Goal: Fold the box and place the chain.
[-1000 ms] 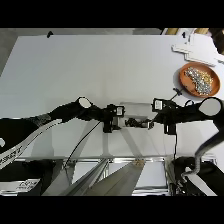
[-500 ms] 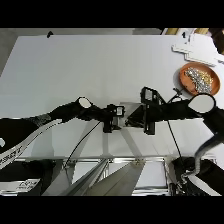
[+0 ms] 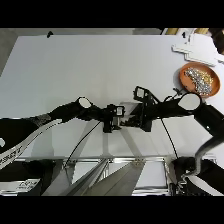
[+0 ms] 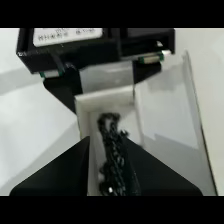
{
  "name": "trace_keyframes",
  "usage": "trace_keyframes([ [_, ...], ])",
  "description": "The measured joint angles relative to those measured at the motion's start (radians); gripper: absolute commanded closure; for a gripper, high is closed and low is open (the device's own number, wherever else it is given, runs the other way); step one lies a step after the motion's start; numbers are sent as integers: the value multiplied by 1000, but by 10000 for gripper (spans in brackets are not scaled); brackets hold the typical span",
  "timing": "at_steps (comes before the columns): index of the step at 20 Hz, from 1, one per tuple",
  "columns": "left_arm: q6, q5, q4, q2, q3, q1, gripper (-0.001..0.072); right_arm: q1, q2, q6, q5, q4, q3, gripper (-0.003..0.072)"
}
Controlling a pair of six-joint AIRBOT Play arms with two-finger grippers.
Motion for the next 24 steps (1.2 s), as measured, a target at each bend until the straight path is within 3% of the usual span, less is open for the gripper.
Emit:
trace_keyframes([
  [6, 0, 0, 0, 0, 0, 0, 459, -248, 79, -6, 122, -159, -1, 518],
  [9, 0, 0, 0, 0, 0, 0, 459, -319, 73, -51, 149, -193, -8, 444],
  [11, 0, 0, 0, 0, 0, 0, 459, -340, 56, -79, 155, -204, -14, 439],
  [23, 0, 0, 0, 0, 0, 0, 459, -361, -102, -209, 189, -138, -43, 470],
  [24, 0, 0, 0, 0, 0, 0, 459, -361, -106, -222, 192, -132, -49, 539],
])
